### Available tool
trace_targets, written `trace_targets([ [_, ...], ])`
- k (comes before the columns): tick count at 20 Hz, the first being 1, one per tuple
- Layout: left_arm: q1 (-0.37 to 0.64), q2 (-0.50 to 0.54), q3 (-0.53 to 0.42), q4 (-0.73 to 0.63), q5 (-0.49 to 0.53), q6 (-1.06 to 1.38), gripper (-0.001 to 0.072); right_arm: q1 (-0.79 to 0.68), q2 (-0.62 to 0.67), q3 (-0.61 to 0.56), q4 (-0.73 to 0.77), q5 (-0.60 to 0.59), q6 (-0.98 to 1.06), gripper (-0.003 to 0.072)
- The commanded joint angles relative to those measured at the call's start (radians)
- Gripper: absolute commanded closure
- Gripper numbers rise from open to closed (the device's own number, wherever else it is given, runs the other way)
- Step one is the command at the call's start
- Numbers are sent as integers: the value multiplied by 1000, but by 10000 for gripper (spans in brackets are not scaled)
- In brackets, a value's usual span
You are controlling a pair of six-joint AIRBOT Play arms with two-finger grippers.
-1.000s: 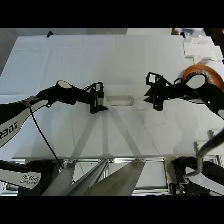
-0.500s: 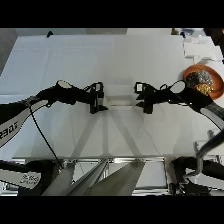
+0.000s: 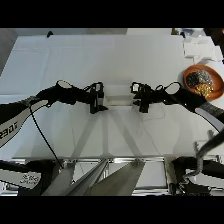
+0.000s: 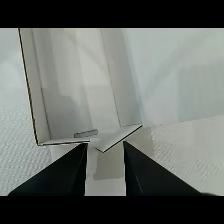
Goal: Fold the box and place the chain.
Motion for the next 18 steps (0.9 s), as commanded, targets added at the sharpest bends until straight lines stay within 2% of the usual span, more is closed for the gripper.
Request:
trace_targets([
  [1, 0, 0, 0, 0, 0, 0, 495, 1, -2, 0, 41, -5, -42, 467],
  [5, 0, 0, 0, 0, 0, 0, 495, 1, -2, 0, 43, -2, -68, 474],
  [6, 0, 0, 0, 0, 0, 0, 495, 1, -2, 0, 43, 6, -76, 524],
  [7, 0, 0, 0, 0, 0, 0, 495, 1, -2, 0, 43, 17, -77, 535],
  [11, 0, 0, 0, 0, 0, 1, 495, 1, -3, 0, 49, 48, -134, 539],
  [18, 0, 0, 0, 0, 0, 0, 495, 1, -9, 0, 193, 107, -302, 535],
])
